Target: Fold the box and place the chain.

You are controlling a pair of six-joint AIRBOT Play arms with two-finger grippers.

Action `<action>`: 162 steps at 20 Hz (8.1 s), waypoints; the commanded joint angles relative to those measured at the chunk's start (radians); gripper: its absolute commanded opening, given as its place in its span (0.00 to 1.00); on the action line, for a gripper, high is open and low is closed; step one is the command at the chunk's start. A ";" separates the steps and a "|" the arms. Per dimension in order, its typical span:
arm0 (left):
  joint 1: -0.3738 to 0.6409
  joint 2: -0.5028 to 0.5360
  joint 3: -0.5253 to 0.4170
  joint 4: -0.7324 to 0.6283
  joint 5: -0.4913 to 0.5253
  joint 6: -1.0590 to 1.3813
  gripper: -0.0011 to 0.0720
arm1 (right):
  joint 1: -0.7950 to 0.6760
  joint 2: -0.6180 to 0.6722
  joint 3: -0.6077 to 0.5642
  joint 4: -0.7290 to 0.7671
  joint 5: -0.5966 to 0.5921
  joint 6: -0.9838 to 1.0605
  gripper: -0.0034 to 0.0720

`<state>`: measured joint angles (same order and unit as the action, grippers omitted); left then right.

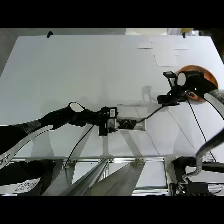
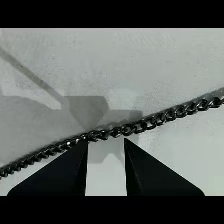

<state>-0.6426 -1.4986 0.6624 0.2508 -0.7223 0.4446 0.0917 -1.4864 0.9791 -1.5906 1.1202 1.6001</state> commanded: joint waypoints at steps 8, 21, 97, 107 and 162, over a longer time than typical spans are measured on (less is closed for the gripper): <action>0.000 0.001 0.000 0.000 0.000 0.000 0.30 | 0.001 0.063 -0.002 0.008 0.027 -0.080 0.07; 0.000 0.001 0.000 0.000 0.000 0.000 0.30 | 0.001 0.637 -0.004 0.493 0.274 -0.275 0.07; 0.000 0.001 0.000 0.000 0.000 0.000 0.30 | 0.008 0.436 -0.421 0.537 -0.018 -1.574 0.07; 0.000 0.001 0.000 0.000 0.000 0.000 0.30 | 0.009 0.570 -0.103 0.595 0.267 -1.235 0.07; 0.000 0.001 0.000 0.000 0.000 0.000 0.30 | 0.229 0.100 0.232 0.708 0.160 -0.928 0.07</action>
<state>-0.6426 -1.4986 0.6624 0.2508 -0.7223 0.4446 0.3286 -1.3052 1.1851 -0.8791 1.2987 0.6796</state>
